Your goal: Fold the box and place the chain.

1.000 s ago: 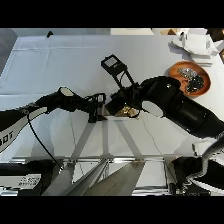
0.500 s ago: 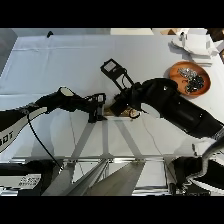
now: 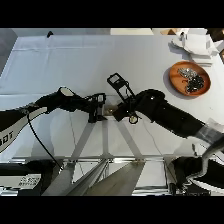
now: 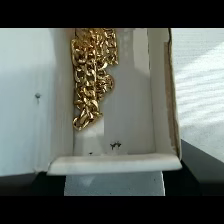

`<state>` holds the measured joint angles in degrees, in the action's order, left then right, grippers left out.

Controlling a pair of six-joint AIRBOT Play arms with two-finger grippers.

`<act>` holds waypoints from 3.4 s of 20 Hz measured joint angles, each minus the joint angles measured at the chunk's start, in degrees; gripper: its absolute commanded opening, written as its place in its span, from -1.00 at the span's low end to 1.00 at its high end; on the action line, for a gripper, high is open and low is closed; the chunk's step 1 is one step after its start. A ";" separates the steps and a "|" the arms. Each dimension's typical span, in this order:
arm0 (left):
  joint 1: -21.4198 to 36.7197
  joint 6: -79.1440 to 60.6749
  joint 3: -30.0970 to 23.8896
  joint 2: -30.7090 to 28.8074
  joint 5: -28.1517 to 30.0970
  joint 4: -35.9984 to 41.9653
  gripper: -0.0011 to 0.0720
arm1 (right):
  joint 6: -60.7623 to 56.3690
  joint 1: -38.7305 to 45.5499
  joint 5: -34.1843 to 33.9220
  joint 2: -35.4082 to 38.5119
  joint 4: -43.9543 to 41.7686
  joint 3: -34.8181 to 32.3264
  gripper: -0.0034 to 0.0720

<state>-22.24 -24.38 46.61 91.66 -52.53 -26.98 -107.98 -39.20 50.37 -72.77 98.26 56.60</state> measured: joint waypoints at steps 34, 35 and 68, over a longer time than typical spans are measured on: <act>0.00 0.02 0.00 0.00 0.00 0.00 -0.35 | 35.69 13.64 6.21 26.49 -6.38 -14.91 -0.15; 0.00 0.02 0.00 0.00 0.02 0.00 -0.35 | 40.61 17.00 4.81 26.47 -10.08 -15.67 -0.15; 0.00 0.02 0.00 0.00 0.00 0.00 -0.35 | 138.49 39.80 5.73 -1.75 -66.49 -17.75 0.49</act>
<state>-22.24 -24.36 46.61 91.66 -52.53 -26.98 30.50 0.60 56.10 -74.52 31.77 38.85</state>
